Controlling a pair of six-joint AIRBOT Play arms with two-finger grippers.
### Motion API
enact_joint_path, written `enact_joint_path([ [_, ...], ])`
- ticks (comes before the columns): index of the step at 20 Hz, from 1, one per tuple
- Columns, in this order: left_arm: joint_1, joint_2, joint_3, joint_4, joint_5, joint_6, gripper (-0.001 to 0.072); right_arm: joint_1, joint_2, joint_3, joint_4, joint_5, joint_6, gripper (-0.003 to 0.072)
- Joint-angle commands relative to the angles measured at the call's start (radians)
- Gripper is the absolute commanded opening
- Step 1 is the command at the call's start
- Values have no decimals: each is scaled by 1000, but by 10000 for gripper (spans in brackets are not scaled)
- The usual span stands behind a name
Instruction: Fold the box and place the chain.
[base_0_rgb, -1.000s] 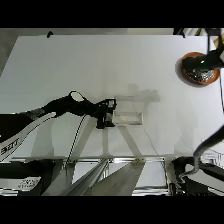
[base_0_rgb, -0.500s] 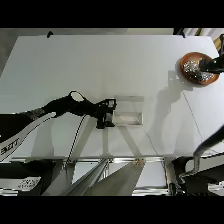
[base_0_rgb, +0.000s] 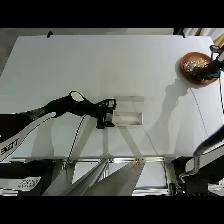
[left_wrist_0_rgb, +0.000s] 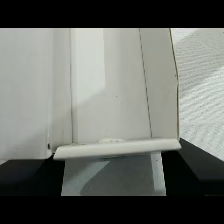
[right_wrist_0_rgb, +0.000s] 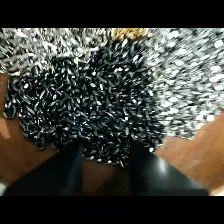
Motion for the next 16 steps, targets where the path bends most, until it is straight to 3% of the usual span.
enact_joint_path([
  [1,0,0,0,0,0,0,208,-1,-18,3,6,-3,-2,158],
  [4,0,0,0,0,0,0,208,-2,-19,3,6,0,-2,15],
  [10,0,0,0,0,0,0,208,-2,34,3,10,-9,-47,16],
  [16,0,0,0,0,0,0,208,-1,262,3,45,40,-169,16],
])
